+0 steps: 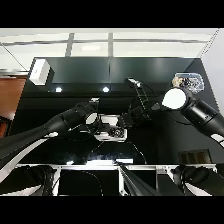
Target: Fold the box and place the chain.
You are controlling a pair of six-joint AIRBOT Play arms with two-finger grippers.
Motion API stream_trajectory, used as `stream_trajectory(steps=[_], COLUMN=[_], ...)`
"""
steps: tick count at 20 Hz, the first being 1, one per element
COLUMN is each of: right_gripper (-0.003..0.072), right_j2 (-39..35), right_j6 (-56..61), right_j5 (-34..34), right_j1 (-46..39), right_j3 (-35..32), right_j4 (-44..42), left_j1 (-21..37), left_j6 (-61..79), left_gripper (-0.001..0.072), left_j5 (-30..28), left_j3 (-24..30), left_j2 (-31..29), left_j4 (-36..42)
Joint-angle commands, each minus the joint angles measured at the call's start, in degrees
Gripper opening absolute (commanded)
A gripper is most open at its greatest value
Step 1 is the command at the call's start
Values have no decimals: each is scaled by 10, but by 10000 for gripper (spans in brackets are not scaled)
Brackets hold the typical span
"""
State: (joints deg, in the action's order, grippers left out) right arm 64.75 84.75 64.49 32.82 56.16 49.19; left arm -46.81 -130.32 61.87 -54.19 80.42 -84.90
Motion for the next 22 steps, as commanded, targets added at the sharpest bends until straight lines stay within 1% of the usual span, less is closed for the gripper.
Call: stream_trajectory(steps=[1, 3, 4, 6, 8, 12, 15, 16, 17, 18, 20, 22], right_gripper=[212, 210, 210, 210, 210, 210, 210, 210, 210, 210, 210, 210], right_j2=[-10, -42, -63, -102, -129, -139, -139, -139, -139, -139, -139, -139], right_j6=[0, -7, -6, -6, -6, -6, -13, -13, -13, -12, -12, -12], right_j5=[57, 87, 95, 99, 99, 99, 99, 99, 99, 98, 98, 99], right_j1=[-40, -85, -107, -143, -171, -180, -179, -179, -179, -179, -179, -179], right_j3=[4, 4, 4, 4, 4, 4, 3, 3, 3, 3, 3, 3], right_j4=[24, 50, 80, 129, 148, 159, 161, 163, 165, 167, 170, 171], left_j1=[0, 0, 0, 0, 0, 3, 9, 9, 8, 8, 8, 2], left_j6=[0, 0, 0, 0, 0, 0, -37, -39, -40, -48, -35, 6], left_gripper=[28, 28, 28, 28, 28, 29, 30, 71, 285, 425, 450, 449], left_j5=[-1, -1, -1, -1, -7, -11, -14, -11, -9, -1, 16, 28], left_j3=[0, 0, 0, 0, 0, 0, 0, 0, -2, -6, -24, -39], left_j2=[0, 0, 0, 0, 0, 0, 0, 0, 0, 0, -8, -35], left_j4=[1, 1, 1, 1, 1, -1, 5, 8, 15, 17, 7, -21])
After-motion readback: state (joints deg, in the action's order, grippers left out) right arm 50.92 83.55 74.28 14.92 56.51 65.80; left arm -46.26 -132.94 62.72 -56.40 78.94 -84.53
